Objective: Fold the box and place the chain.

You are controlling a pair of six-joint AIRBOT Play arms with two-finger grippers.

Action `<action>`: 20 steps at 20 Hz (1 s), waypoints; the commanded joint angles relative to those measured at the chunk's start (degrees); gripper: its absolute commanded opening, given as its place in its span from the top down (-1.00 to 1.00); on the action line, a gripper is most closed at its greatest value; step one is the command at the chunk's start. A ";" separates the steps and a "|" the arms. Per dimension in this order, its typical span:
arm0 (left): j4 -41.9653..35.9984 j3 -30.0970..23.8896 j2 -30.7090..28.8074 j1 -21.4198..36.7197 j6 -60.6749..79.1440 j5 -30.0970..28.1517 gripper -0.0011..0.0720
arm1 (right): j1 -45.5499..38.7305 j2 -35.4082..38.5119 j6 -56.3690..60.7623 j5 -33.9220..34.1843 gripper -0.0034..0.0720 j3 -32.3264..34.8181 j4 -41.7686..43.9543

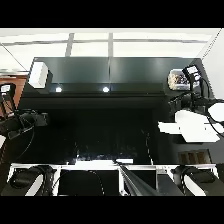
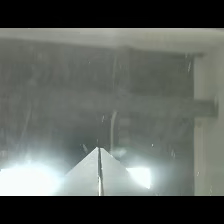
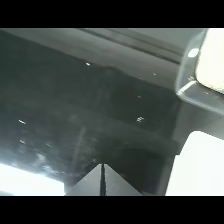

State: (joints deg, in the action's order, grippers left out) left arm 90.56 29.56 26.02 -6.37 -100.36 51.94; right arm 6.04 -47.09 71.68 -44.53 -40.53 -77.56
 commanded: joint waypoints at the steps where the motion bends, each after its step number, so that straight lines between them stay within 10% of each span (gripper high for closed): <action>1: 0.07 -0.31 0.02 0.07 0.00 -7.41 0.90 | 0.11 -0.11 -0.17 5.53 0.86 0.11 6.54; 3: 0.07 -0.63 0.44 0.07 0.00 -11.78 0.89 | -0.44 -0.92 0.42 14.49 0.77 0.13 5.31; 4: 0.04 -0.66 1.03 0.07 -0.04 -14.01 0.69 | -1.81 -2.01 3.54 19.52 0.01 0.13 4.35; 5: -0.02 -0.66 1.70 0.00 -0.04 -15.82 -0.22 | -4.00 -3.45 7.41 22.97 -1.00 0.11 3.93; 6: 0.04 -0.66 2.45 -0.02 -0.31 -16.81 -0.96 | -6.56 -4.66 8.35 24.15 -0.96 0.04 3.37; 15: 0.02 -0.61 3.91 0.04 -0.35 -17.44 -0.98 | -63.04 -16.83 19.87 13.64 -0.95 -8.81 3.15; 20: 0.04 -0.63 3.89 0.00 -0.22 -18.38 -0.98 | -76.81 -29.46 7.76 2.64 -0.95 -18.45 18.67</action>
State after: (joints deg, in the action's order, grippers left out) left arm 90.59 28.97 29.89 -6.37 -100.66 34.35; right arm -62.67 -70.02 87.09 -35.18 -53.45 -69.01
